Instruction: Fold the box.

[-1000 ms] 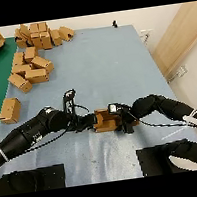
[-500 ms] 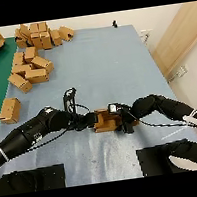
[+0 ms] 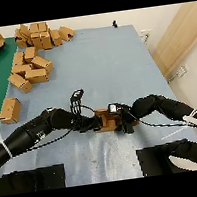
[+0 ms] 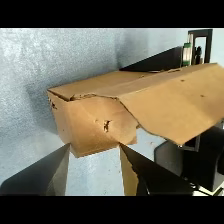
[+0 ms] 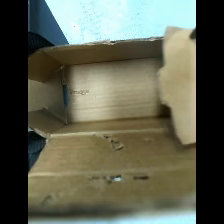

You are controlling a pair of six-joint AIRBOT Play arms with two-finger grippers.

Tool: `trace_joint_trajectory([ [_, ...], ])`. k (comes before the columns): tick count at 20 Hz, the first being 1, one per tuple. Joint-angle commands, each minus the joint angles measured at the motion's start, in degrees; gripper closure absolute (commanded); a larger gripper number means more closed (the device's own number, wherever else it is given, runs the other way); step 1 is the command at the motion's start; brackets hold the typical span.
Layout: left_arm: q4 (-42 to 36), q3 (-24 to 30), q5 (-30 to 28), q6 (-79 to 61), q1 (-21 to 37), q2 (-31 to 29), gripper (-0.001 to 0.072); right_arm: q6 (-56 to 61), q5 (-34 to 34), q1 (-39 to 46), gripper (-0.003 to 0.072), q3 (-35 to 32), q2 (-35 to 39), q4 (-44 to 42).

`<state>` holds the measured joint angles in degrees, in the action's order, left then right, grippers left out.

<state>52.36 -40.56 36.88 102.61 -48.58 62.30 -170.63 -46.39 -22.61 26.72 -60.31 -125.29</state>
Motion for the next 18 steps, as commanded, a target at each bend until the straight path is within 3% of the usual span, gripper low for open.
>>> trace_joint_trajectory([
  [1,-0.5,-0.1,0.3,-0.5,0.0,0.7,0.0229,0.0,0.0,0.0,0.0191,0.0,0.0,0.0],
  [6,8.8,-0.9,-0.5,8.1,0.0,0.9,0.0229,0.0,0.0,0.0,0.0191,0.0,0.0,0.0],
  [9,14.3,-4.9,3.5,12.8,0.0,3.4,0.0229,0.0,0.0,0.0,0.0191,0.0,0.0,0.0],
  [18,15.7,-10.3,7.8,17.2,-3.9,11.0,0.023,0.0,0.0,0.0,0.0191,0.0,0.0,0.0],
])
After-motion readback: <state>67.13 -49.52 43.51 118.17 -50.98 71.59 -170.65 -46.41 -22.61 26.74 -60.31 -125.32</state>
